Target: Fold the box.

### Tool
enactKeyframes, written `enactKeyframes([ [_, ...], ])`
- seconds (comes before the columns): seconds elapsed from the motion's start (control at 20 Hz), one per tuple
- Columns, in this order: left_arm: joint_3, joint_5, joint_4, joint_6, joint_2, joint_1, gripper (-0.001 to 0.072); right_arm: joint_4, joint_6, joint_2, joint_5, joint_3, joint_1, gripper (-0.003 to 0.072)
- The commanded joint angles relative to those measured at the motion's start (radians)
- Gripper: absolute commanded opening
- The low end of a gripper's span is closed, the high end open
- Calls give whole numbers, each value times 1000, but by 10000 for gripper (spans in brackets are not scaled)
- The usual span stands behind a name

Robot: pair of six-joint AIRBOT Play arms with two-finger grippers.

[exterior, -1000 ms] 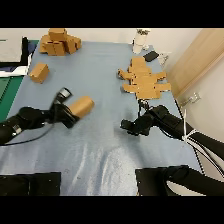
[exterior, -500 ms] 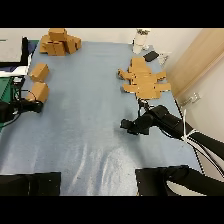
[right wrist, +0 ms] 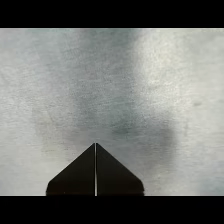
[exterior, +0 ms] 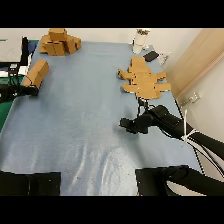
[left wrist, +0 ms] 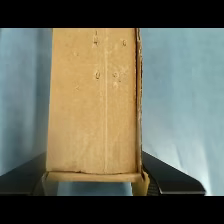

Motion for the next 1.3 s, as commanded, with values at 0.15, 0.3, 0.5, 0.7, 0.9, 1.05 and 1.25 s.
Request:
enactKeyframes([
  [0.15,207,-13,12,-72,-149,-4,509,40,0,-1,49,3,0,5],
  [0.3,216,-44,50,-71,-161,-5,616,40,0,0,53,3,0,5],
  [0.5,216,-59,64,-71,-159,-3,620,50,0,-1,75,3,0,5],
  [0.7,225,-124,125,-135,-150,4,707,68,0,0,76,3,0,5],
  [0.9,241,-296,426,-341,-94,50,708,77,0,2,75,3,0,5],
  [1.05,248,-500,514,-399,-18,78,707,95,-2,2,74,3,0,5],
  [1.25,248,-737,518,-403,90,58,577,134,-89,1,45,34,-1,6],
])
